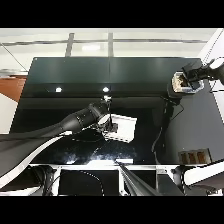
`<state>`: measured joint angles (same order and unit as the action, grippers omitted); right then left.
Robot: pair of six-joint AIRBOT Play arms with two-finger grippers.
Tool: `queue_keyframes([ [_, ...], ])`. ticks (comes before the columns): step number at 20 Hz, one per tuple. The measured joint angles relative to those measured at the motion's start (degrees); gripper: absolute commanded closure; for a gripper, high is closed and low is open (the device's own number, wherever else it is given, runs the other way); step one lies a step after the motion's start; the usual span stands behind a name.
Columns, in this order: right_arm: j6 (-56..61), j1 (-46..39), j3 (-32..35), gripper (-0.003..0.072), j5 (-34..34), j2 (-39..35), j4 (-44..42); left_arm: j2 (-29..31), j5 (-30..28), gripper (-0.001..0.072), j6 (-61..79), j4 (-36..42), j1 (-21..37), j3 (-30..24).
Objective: Fold the box and place the chain.
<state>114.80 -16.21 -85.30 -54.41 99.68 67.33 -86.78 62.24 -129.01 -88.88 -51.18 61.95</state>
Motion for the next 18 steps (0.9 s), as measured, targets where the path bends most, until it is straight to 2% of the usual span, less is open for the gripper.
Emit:
queue_keyframes([
  [8,-16.7,-3.4,-4.5,0.0644,-4.7,-6.4,-11.2,0.0,1.0,0.0677,0.0,0.0,0.0,0.0],
  [13,-22.6,-4.2,-8.9,0.0644,-8.7,-11.1,-13.1,0.0,1.2,0.0678,0.0,0.0,0.0,0.0],
  [18,-29.8,-4.4,-10.5,0.0644,-12.0,-18.5,-13.5,0.0,1.3,0.0678,0.0,0.0,0.0,0.0],
])
